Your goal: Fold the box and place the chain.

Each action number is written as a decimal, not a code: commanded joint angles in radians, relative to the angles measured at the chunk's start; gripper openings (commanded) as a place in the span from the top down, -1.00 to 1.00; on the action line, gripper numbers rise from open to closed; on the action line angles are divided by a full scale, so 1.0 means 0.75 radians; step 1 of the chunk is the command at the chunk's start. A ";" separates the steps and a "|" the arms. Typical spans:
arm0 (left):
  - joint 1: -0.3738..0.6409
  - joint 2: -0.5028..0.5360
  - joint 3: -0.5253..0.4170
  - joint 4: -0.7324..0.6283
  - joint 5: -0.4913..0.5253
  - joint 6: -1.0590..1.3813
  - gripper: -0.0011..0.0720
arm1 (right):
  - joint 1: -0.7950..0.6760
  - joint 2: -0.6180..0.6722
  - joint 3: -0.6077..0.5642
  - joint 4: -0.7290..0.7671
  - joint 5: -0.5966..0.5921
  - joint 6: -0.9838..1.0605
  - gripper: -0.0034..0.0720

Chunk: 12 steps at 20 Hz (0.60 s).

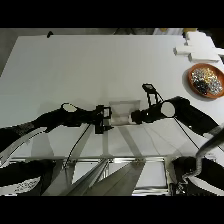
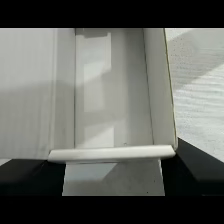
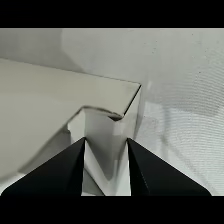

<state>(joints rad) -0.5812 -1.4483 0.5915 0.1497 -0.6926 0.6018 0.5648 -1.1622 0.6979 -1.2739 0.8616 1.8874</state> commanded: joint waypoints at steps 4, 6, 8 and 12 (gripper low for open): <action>0.000 -0.001 -0.001 0.000 0.001 0.001 0.40 | 0.107 -0.165 0.179 -0.252 0.111 0.266 0.12; 0.000 -0.001 -0.001 -0.001 0.001 0.001 0.40 | 0.121 -0.190 0.210 -0.318 0.144 0.318 0.12; 0.000 -0.001 -0.001 -0.001 0.000 0.001 0.40 | 0.131 -0.196 0.210 -0.334 0.136 0.337 0.12; 0.000 -0.001 -0.001 -0.001 0.000 0.001 0.40 | 0.131 -0.219 0.210 -0.335 0.173 0.347 0.32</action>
